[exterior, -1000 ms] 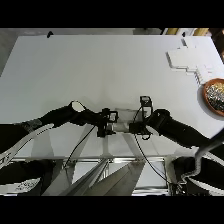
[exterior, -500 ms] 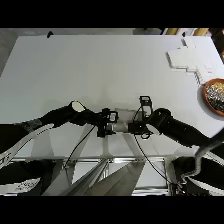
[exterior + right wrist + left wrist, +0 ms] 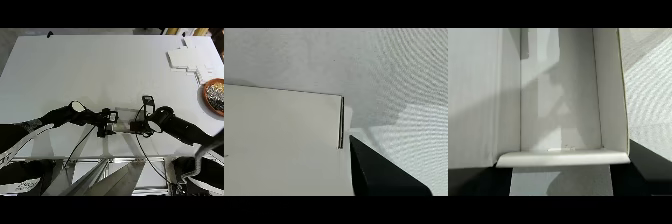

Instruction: Fold the box and place the chain.

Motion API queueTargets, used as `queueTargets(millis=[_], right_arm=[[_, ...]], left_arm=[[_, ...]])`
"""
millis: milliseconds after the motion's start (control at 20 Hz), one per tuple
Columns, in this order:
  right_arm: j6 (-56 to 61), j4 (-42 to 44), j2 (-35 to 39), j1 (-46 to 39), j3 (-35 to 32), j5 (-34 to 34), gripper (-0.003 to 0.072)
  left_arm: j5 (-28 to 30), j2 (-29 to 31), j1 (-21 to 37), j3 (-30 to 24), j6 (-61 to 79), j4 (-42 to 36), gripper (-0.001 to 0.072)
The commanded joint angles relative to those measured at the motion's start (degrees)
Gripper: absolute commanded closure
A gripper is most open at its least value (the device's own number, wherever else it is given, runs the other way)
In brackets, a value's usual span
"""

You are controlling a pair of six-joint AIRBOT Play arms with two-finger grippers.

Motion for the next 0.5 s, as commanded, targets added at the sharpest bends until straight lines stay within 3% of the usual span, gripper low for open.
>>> queueTargets(millis=[0, 250, 350, 450], right_arm=[[-0.04, 0.22, -0.9, 0.11, -0.02, 0.46, 0.0503], [-0.04, -0.17, -0.92, 0.11, -0.02, 0.46, 0.0539], [-0.7, -0.28, -0.92, 0.13, -0.02, 0.42, 0.066], [-1.29, -0.61, -0.9, 0.13, -0.02, 0.42, 0.067]], left_arm=[[0.0, 0.02, 0.02, 0.07, 0.0, -0.02, 0.0308], [0.0, 0.02, 0.02, 0.07, 0.0, -0.02, 0.0308], [0.0, 0.02, 0.02, 0.07, 0.0, -0.02, 0.0308], [0.0, 0.02, 0.02, 0.07, 0.0, -0.02, 0.0308]])
